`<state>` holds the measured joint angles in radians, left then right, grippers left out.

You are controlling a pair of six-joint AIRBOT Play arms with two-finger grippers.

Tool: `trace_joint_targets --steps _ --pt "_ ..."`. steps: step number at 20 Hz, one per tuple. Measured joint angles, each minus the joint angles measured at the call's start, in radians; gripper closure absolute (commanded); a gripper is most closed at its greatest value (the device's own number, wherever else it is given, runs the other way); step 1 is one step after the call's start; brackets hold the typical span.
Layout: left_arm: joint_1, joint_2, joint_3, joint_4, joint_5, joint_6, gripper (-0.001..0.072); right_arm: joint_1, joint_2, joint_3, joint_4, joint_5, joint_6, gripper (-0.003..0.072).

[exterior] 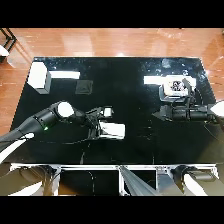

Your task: Fold the box and place the chain.

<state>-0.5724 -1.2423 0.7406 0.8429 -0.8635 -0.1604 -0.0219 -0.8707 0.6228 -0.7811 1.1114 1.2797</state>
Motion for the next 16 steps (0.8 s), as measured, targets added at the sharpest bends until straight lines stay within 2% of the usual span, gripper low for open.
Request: trace_joint_targets --steps 6,10,13,16 --pt "0.012 0.024 0.02 0.089 -0.02 -0.147 0.0217 0.0 0.0 0.0 0.0 -0.001 0.0 0.0666" --pt "0.057 0.069 0.035 0.168 -0.021 -0.269 0.0217 0.0 0.0 0.0 0.0 -0.001 0.0 0.0666" --pt "0.137 0.114 0.04 0.218 -0.068 -0.35 0.0217 0.0 0.0 0.0 -0.002 -0.001 0.0 0.0666" --pt "0.261 0.159 0.041 0.269 -0.134 -0.415 0.0218 0.0 0.0 0.0 -0.002 -0.005 0.0 0.0666"
